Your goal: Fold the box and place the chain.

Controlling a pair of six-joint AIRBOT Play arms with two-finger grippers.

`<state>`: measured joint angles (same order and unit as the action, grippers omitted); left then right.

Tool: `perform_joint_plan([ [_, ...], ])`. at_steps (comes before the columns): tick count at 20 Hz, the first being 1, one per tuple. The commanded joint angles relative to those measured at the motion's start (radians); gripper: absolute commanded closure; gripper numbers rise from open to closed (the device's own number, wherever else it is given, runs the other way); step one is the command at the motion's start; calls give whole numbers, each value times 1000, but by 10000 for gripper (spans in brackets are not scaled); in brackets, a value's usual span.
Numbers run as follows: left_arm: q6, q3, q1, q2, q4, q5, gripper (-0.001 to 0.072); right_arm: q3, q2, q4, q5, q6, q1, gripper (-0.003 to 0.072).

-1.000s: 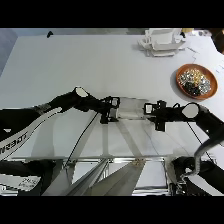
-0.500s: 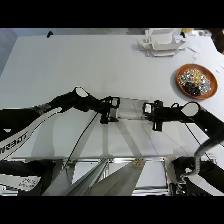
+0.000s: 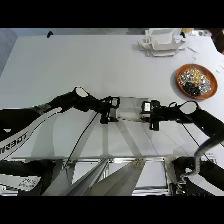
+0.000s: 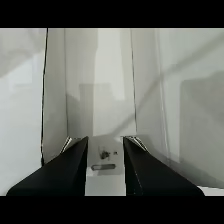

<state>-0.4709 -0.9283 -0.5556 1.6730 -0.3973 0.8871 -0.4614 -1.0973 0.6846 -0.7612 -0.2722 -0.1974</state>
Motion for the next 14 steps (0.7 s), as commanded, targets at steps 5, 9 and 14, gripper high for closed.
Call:
perform_joint_plan([
  [5, 0, 0, 0, 0, 0, 0, 504, 0, -3, -29, -5, 3, -1, 263],
  [9, 0, 0, 0, 0, 0, 0, 504, 0, 33, 72, -5, 283, -1, 394],
  [14, 0, 0, 0, 0, 0, 0, 504, -1, 215, 329, -21, 744, 20, 670],
])
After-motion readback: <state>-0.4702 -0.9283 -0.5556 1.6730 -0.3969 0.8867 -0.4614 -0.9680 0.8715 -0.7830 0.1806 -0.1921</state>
